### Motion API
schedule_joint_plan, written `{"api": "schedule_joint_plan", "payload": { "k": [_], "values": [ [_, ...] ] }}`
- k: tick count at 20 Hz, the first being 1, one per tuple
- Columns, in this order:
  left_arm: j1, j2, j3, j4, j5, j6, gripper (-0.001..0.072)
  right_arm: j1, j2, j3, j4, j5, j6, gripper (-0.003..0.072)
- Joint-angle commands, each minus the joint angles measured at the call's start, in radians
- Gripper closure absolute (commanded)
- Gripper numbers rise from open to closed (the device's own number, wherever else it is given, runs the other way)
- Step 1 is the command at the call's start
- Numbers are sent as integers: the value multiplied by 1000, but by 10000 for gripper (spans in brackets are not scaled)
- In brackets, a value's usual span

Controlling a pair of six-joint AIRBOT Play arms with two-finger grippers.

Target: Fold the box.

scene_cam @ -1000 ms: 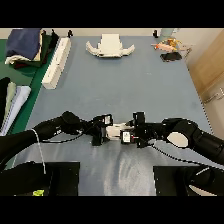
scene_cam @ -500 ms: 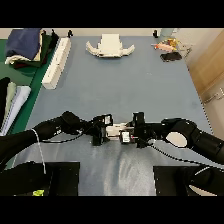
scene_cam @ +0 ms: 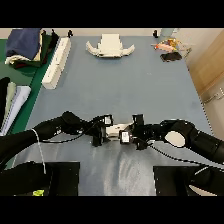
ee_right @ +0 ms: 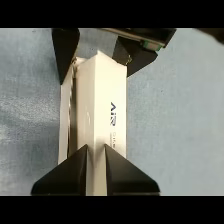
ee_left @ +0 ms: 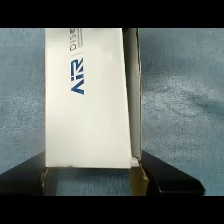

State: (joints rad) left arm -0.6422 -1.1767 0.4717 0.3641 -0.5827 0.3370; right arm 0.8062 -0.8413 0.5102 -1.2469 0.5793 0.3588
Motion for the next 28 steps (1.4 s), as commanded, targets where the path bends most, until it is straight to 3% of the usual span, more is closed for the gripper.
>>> {"api": "schedule_joint_plan", "payload": {
  "k": [1, 4, 5, 7, 9, 13, 15, 17, 21, 28],
  "values": [
    [0, 0, 1, -1, 5, -1, 191, 0, -1, -19, 48, 24, -2, 564],
    [0, 0, 1, -1, 5, -1, 190, 0, 1, -21, 58, 30, -2, 559],
    [0, 0, 1, -1, 5, -1, 191, 0, 2, -21, 58, 29, -2, 504],
    [0, 0, 1, -1, 5, -1, 190, 0, 12, -18, 58, 25, -2, 497],
    [0, 0, 1, -1, 5, -1, 191, 0, 32, -10, 58, 8, -2, 380],
    [0, 0, 1, -1, 5, -1, 191, -2, 70, -5, 90, -32, 1, 380],
    [0, 0, 1, -1, 5, -1, 191, -3, 66, -5, 156, -51, 45, 435],
    [0, 0, 1, -1, 5, -1, 191, -3, 43, -12, 233, -77, 116, 681],
    [0, 0, 1, -1, 5, -1, 191, -2, -46, -52, 498, -196, 128, 681],
    [0, 0, 1, -1, 5, -1, 190, -1, -94, -93, 746, -258, -15, 680]
  ]
}}
